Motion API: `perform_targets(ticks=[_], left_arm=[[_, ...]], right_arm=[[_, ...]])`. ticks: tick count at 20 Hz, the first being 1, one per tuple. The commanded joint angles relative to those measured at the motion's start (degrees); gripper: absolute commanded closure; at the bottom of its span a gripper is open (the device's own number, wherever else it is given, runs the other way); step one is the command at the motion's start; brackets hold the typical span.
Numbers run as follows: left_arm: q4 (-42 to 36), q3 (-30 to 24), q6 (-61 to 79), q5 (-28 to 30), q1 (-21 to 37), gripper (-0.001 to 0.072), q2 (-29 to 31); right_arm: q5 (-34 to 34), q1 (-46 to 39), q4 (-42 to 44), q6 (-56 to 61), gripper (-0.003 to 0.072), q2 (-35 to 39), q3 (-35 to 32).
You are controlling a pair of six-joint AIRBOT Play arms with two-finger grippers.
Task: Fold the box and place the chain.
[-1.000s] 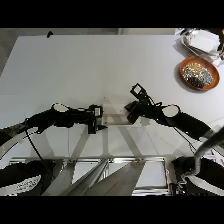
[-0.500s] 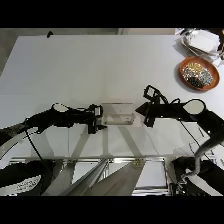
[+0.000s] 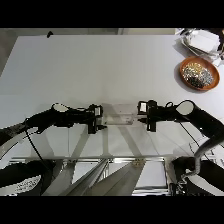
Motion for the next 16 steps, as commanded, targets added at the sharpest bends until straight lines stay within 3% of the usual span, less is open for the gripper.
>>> perform_targets(ticks=[1, 7, 9, 16], left_arm=[[0.02, 0.04, 0.02, 0.0, 0.02, 0.0416, 0.02], [0.0, 0.04, 0.02, 0.02, 0.02, 0.0416, 0.02], [0.02, 0.04, 0.02, 0.02, 0.02, 0.0416, 0.02], [0.0, 0.04, 0.02, 0.02, 0.02, 0.0416, 0.04]], right_arm=[[-0.83, 1.79, 0.7, -4.98, 0.0466, -1.75, -0.13], [-1.01, 1.79, 2.25, -5.01, 0.0469, -1.75, -0.11], [-0.42, 1.88, 2.25, -5.01, 0.0526, -1.75, -0.11], [-1.64, 5.01, 3.87, -5.42, 0.0526, -1.75, -0.11]])
